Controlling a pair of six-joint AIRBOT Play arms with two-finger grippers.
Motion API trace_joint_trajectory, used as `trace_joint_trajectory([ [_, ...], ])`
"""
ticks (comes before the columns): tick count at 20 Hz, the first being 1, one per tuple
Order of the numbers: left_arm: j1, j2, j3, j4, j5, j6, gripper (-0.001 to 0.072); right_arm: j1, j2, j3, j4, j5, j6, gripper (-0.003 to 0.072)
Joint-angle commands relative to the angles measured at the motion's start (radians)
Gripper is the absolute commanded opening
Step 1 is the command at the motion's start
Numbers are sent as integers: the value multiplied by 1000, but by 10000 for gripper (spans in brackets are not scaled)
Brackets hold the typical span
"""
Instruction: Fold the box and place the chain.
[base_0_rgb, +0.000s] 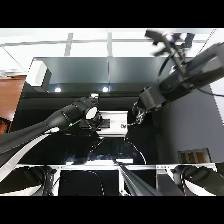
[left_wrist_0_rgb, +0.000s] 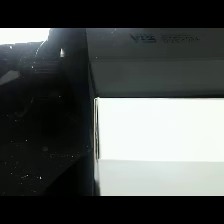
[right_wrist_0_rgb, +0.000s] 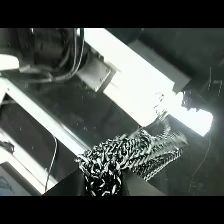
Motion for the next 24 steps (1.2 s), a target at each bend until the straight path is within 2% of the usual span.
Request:
trace_joint_trajectory([
  [1, 1, 0, 0, 0, 0, 0, 29, 70, 2, -92, 38, -104, 9, 13],
  [5, 1, 0, 0, 0, 1, 0, 29, 110, 2, -107, 106, -252, 5, 13],
  [8, 1, 0, 0, 0, 0, 0, 29, 117, -2, -119, 97, -271, 5, 14],
  [12, 1, 0, 0, 0, 0, 0, 29, 119, -2, -265, 97, -338, 5, 13],
  [17, 1, 0, 0, 0, 0, 0, 29, 119, -4, -472, 100, -548, 5, 14],
  [20, 1, 0, 0, 0, 1, 0, 29, 119, -5, -528, 98, -620, 5, 14],
  [24, 1, 0, 0, 0, 1, 0, 29, 111, -8, -521, 105, -654, 5, 14],
])
